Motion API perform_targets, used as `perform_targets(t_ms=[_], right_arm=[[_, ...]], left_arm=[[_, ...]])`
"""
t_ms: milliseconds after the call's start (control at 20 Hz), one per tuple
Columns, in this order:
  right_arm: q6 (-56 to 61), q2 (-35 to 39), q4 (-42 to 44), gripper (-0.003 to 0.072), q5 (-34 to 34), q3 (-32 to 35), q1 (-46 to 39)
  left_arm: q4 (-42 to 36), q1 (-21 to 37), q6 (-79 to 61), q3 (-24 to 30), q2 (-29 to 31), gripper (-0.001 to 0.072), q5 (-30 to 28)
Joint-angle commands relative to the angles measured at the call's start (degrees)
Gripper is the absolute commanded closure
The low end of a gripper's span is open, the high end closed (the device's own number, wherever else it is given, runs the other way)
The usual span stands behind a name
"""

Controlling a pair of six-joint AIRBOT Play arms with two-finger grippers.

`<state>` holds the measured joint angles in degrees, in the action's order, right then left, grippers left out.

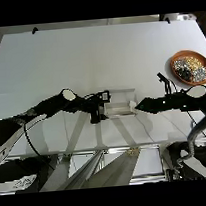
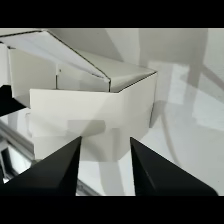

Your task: Fold the box and place the chain.

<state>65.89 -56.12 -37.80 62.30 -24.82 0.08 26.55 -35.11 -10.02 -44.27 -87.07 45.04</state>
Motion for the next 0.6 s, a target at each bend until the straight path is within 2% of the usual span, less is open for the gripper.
perform_targets(t_ms=[0, 200, 400, 550], right_arm=[[0.11, 0.13, -0.9, 0.0238, -2.27, -0.07, 2.8], [3.08, 0.13, -3.15, 0.0235, -7.41, -0.11, 6.19], [16.22, -0.46, -15.72, 0.0223, -11.41, -3.39, 13.09], [24.33, -2.62, -23.47, 0.0238, -10.75, -8.17, 17.57]], left_arm=[[0.0, 0.0, -0.02, 0.0, 0.04, 0.0313, -0.02], [0.0, 0.0, -0.02, 0.0, 0.04, 0.0313, 0.0], [0.0, 0.0, 0.0, 0.0, 0.04, 0.0313, 0.0], [0.0, 0.0, -0.02, 0.0, 0.04, 0.0313, 0.0]])
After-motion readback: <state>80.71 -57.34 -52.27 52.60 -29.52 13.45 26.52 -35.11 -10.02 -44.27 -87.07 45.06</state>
